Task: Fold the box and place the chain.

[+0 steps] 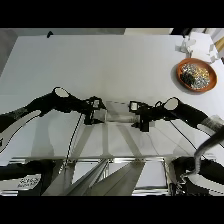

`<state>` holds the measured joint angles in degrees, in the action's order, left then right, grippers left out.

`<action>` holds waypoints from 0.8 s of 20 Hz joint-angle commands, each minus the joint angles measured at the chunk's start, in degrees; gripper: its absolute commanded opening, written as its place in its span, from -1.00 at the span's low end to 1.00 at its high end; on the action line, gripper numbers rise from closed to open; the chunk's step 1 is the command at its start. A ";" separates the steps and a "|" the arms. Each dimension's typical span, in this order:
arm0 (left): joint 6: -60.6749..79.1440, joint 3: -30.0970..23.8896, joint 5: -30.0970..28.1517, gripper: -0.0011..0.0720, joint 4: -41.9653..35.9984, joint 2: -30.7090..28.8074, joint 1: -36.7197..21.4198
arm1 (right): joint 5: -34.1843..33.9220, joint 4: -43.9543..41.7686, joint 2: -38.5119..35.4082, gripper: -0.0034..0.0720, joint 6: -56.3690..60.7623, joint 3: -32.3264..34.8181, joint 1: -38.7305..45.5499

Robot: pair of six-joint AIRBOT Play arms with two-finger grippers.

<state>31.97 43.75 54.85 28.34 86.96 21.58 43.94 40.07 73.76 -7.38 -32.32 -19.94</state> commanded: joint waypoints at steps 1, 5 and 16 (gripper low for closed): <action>0.42 -0.02 -0.28 0.95 -0.76 0.85 1.05 | 0.02 0.00 -0.02 -0.13 0.00 0.02 0.02; 0.39 -0.02 0.28 0.95 -0.83 0.83 1.38 | 0.02 0.00 -0.02 -0.13 0.00 0.02 0.02; -1.53 0.09 -0.35 0.94 -5.42 2.95 3.50 | 0.02 0.00 -0.02 -0.13 0.00 0.02 0.02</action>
<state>31.22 43.77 54.83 24.34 89.47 24.77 43.94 40.10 73.76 -7.42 -32.32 -19.94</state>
